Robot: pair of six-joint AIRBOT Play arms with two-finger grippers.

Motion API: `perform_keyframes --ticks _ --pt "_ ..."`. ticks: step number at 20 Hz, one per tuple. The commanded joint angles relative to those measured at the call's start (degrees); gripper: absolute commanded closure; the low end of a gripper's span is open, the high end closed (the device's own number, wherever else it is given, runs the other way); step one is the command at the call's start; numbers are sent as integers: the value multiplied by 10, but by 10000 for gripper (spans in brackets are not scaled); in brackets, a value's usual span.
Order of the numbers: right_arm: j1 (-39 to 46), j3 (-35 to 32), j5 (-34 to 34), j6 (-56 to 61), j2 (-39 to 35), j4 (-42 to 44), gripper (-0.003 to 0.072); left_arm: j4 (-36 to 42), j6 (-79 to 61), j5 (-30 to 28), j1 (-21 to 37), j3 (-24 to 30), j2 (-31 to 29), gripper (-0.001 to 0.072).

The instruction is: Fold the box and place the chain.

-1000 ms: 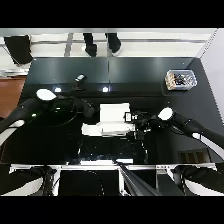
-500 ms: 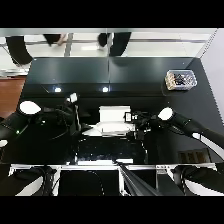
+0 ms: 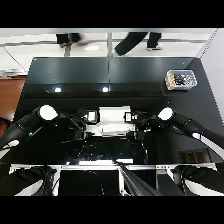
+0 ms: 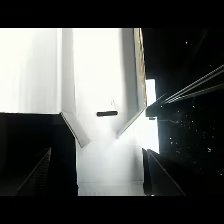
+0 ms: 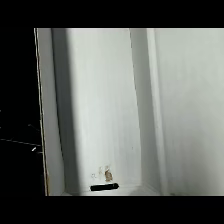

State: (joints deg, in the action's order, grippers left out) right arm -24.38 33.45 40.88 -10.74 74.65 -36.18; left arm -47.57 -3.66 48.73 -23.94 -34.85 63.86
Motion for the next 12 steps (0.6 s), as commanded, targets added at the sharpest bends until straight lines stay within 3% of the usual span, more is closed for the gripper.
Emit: perform_keyframes --ticks 1,8,9,10,12 --pt "0 0 0 0 0 0 608 -11 5 -8 -15 -1 10 17" --pt "0 0 0 0 0 0 608 -10 5 -11 -25 -1 12 23" --pt "0 0 0 0 0 0 608 -8 7 -20 -30 -1 14 48" --pt "0 0 0 0 0 0 608 -8 20 -35 -37 -1 18 118" --pt "0 0 0 0 0 0 608 -8 31 -50 -49 -1 26 139"
